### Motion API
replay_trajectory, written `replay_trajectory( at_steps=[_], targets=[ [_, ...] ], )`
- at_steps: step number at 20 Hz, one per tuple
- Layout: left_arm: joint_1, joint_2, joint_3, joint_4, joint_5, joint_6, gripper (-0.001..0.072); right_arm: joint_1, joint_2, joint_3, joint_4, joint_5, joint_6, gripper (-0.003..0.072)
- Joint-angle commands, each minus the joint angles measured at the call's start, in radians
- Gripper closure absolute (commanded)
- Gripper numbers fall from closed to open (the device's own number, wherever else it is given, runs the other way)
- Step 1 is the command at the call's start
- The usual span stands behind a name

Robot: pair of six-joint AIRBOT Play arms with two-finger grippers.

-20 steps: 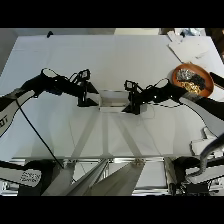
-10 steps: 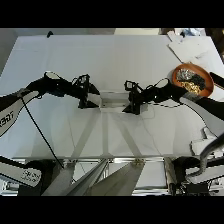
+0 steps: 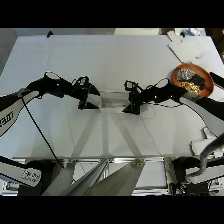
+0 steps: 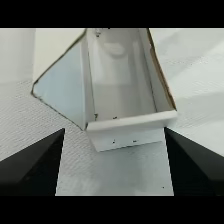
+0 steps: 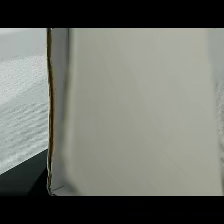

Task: Fold the box and place the chain.

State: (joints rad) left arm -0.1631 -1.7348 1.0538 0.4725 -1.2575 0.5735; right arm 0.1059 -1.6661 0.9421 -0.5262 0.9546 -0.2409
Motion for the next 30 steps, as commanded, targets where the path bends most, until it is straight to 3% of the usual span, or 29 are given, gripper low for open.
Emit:
replay_trajectory(
  at_steps=[1,15,23,28,29,30],
  targets=[
    [0.0,-0.001,0.0,0.068,-0.003,0.005,0.0008,0.0,0.0,0.0,0.0,-0.001,0.0,0.0272],
    [-0.032,-0.001,0.0,0.015,0.008,-0.178,0.0007,0.0,0.0,0.0,0.0,-0.001,0.0,0.0272],
    [-0.095,-0.026,0.002,0.035,0.147,-0.262,0.0009,0.0,0.0,0.0,0.0,-0.001,0.0,0.0272],
    [-0.101,-0.025,0.002,0.042,0.158,-0.267,0.0013,0.0,0.0,0.0,0.0,-0.001,0.0,0.0272],
    [-0.101,-0.025,0.002,0.042,0.158,-0.267,0.0023,0.0,0.0,0.0,0.0,-0.001,0.0,0.0272],
    [-0.101,-0.025,0.002,0.042,0.154,-0.266,0.0097,0.0,0.0,0.0,0.0,-0.001,0.0,0.0272]
  ],
)
